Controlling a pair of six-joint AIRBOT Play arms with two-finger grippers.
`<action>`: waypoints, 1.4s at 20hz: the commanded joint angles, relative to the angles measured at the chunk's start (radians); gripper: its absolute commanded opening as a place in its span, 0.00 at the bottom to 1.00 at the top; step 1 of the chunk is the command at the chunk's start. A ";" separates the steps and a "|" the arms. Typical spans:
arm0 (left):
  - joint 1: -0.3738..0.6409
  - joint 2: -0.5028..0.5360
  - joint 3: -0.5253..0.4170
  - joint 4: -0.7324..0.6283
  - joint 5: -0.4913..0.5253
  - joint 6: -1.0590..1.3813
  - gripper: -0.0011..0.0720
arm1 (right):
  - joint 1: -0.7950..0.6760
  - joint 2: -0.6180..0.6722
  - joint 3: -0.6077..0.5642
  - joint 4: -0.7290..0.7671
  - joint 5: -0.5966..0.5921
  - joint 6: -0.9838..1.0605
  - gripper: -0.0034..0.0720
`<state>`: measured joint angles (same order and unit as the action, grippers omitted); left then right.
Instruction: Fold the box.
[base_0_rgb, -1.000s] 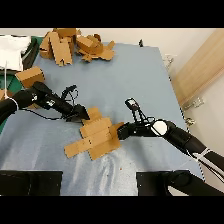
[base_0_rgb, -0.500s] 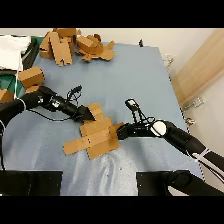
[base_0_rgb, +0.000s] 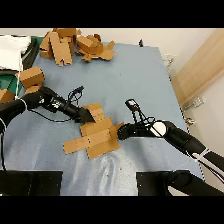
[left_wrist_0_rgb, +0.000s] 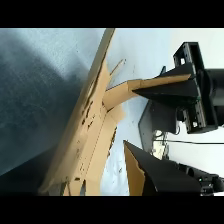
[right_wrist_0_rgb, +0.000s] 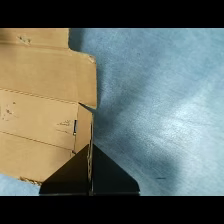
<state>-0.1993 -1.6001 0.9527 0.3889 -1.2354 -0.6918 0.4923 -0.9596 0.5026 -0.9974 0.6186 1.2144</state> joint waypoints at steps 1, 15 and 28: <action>0.025 -0.001 0.000 0.038 -0.025 0.004 0.73 | 0.000 0.001 0.000 -0.024 0.005 0.026 0.05; 0.014 -0.008 0.000 0.011 0.018 0.094 0.42 | 0.000 0.001 0.000 -0.025 0.005 0.035 0.05; 0.012 -0.008 -0.001 -0.052 0.037 0.161 0.22 | 0.000 0.001 0.000 -0.037 0.005 0.035 0.05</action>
<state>-0.1871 -1.6077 0.9527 0.3386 -1.1992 -0.5423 0.4923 -0.9596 0.5026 -1.0294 0.6239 1.2488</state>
